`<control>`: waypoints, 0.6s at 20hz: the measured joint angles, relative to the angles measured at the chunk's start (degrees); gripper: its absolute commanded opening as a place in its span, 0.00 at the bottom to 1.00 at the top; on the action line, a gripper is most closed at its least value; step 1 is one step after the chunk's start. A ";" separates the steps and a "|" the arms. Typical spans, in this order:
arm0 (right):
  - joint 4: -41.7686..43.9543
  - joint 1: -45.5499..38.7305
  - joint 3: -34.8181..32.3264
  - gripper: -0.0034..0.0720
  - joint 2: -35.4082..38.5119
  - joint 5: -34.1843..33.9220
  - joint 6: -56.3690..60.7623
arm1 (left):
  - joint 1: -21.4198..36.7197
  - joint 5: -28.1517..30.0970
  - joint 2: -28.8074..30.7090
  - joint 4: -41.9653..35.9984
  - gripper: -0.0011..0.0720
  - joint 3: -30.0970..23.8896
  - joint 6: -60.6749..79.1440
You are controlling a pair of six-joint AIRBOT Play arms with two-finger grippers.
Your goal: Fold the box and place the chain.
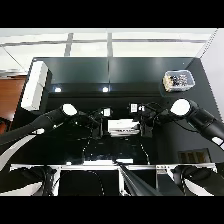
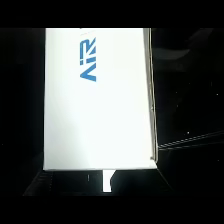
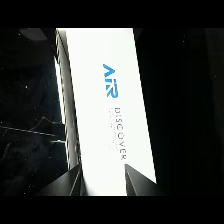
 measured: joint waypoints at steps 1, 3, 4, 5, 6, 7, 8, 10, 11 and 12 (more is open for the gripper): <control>-0.24 0.00 0.00 0.45 0.00 0.02 0.11 | 0.00 0.02 0.00 0.00 0.51 0.00 -0.02; -0.37 0.00 0.00 0.45 0.00 0.07 0.26 | 0.00 0.02 0.00 0.00 0.51 0.00 -0.02; -0.39 0.00 0.00 0.45 0.00 0.09 0.28 | 0.00 0.04 0.00 0.00 0.51 0.00 -0.02; -0.42 0.00 0.00 0.45 0.00 0.11 0.31 | 0.00 0.04 0.00 0.00 0.51 0.00 0.00; -0.46 0.00 0.00 0.45 0.00 0.11 0.33 | 0.00 0.04 0.00 0.00 0.51 0.00 0.00; -0.52 0.00 0.00 0.45 0.00 0.13 0.35 | 0.00 0.04 0.00 0.00 0.51 0.00 0.00; -0.57 0.00 0.00 0.45 0.02 0.15 0.39 | 0.00 0.04 0.00 0.00 0.51 0.00 0.00; -0.98 0.00 0.00 0.45 0.20 0.35 0.48 | 0.00 0.04 0.00 0.00 0.51 0.00 0.04; -1.20 0.00 0.00 0.45 0.31 0.52 0.50 | 0.00 0.04 0.00 0.00 0.51 0.00 0.04; -1.49 0.00 0.00 0.45 0.37 0.74 0.72 | 0.00 0.04 0.00 0.00 0.51 0.00 0.07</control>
